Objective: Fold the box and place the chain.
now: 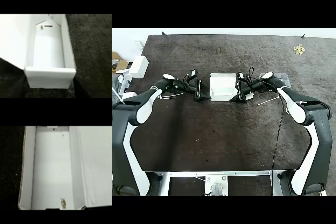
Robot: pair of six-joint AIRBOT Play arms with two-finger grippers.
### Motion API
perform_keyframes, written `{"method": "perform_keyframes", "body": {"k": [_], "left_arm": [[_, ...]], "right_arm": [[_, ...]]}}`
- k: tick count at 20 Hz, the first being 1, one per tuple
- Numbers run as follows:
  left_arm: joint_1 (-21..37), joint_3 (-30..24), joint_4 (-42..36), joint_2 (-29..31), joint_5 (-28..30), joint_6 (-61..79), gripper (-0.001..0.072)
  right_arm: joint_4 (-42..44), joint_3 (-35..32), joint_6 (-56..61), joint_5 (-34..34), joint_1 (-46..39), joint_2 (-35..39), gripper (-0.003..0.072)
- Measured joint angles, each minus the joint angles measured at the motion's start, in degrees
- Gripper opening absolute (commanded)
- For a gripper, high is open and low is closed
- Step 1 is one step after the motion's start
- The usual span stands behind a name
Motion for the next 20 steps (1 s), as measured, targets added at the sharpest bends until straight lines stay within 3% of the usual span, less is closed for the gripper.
{"method": "perform_keyframes", "body": {"k": [9, 20], "left_arm": [[-2.58, 0.00, -0.87, -1.40, 4.79, 0.61, 0.0670], [-3.89, 0.00, -1.01, -1.86, 6.01, 2.60, 0.0668]], "right_arm": [[0.07, 0.00, 0.07, -0.15, 0.00, 0.00, 0.0432], [0.00, 0.02, -0.02, 0.04, 0.00, 0.00, 0.0432]]}}
